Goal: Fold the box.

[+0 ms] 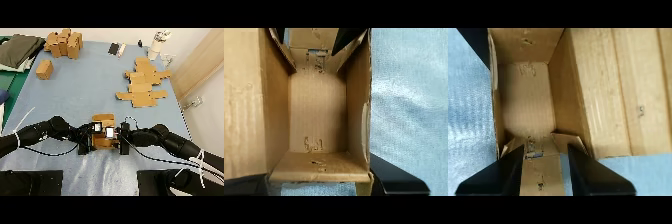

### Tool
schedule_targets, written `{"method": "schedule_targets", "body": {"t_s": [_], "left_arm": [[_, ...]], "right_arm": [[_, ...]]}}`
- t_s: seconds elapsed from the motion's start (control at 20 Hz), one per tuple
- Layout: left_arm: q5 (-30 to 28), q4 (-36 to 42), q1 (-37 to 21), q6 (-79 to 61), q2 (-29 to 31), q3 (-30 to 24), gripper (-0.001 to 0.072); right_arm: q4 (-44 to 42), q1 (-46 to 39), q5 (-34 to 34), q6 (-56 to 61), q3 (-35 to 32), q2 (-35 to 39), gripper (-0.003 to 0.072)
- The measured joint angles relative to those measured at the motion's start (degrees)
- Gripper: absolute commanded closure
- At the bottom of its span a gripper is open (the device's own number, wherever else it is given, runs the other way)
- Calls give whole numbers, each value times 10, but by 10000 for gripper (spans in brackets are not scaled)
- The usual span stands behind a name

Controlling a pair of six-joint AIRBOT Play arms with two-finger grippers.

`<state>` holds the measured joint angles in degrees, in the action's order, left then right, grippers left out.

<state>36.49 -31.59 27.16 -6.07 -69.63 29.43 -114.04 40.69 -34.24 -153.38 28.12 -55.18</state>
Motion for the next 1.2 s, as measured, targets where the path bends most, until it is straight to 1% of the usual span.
{"method": "schedule_targets", "body": {"t_s": [0.3, 0.4, 0.5, 0.6, 0.7, 0.75, 0.8, 0.85, 0.9, 1.0, 1.05, 1.2], "left_arm": [[0, 0, 0, 0, 0, 0, 184], [0, 0, 0, 0, 0, 0, 184], [0, 0, 0, 0, 0, 0, 184], [0, 0, 0, 0, 0, 0, 184], [0, 0, 0, 0, 0, 0, 184], [0, 0, 0, 0, 0, 0, 184], [0, 0, 0, 0, 0, 0, 184], [0, 0, 0, 0, 0, 0, 184], [0, 0, 0, 0, 0, 0, 184], [0, 0, 0, 0, 0, 0, 184], [0, 0, 0, 0, 0, 0, 184], [0, 0, 0, 0, 0, 0, 184]], "right_arm": [[-10, 0, -5, -5, 1, -7, 233], [-1, 0, -15, 15, 6, 1, 234], [39, 0, -33, 78, 15, 18, 242], [120, -4, -64, 185, 22, 42, 260], [226, -18, -122, 341, 26, 69, 381], [271, -28, -154, 411, 28, 80, 425], [316, -40, -189, 479, 29, 92, 497], [350, -54, -219, 533, 30, 102, 625], [376, -72, -248, 586, 30, 111, 684], [399, -118, -285, 666, 30, 121, 684], [393, -145, -292, 691, 28, 122, 684], [311, -216, -278, 705, 15, 112, 684]]}}
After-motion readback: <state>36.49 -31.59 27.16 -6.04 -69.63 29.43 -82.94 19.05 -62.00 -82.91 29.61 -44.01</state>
